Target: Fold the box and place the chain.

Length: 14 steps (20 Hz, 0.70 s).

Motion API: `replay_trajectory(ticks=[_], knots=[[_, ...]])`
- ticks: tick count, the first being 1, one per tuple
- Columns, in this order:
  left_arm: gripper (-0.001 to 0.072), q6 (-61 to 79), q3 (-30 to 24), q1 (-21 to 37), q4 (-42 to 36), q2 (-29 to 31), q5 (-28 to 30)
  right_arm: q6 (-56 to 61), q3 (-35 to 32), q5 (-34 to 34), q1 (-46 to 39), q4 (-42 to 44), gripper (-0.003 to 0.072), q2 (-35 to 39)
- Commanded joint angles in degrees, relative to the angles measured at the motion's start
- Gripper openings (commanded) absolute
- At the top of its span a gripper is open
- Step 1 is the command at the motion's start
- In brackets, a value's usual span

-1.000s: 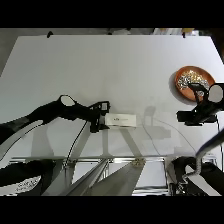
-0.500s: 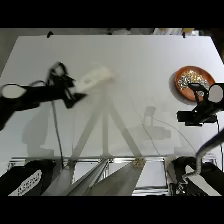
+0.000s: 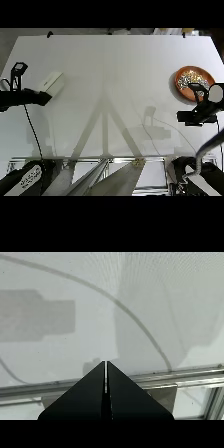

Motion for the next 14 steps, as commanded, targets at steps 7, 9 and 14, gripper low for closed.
replay_trajectory(ticks=[7,9,14], knots=[[0.0695,-6.60,-0.02,1.44,7.78,-1.92,-3.76,0.00,0.07,0.00,-0.04,0.00,0.0012,0.04],[0.0696,-6.71,-0.02,1.44,7.78,-1.81,-4.98,0.00,0.07,0.00,-0.04,0.00,0.0012,0.04],[0.0693,-7.43,-0.02,1.42,9.57,1.81,-8.28,0.00,0.07,0.02,-0.04,0.00,0.0012,0.04]])
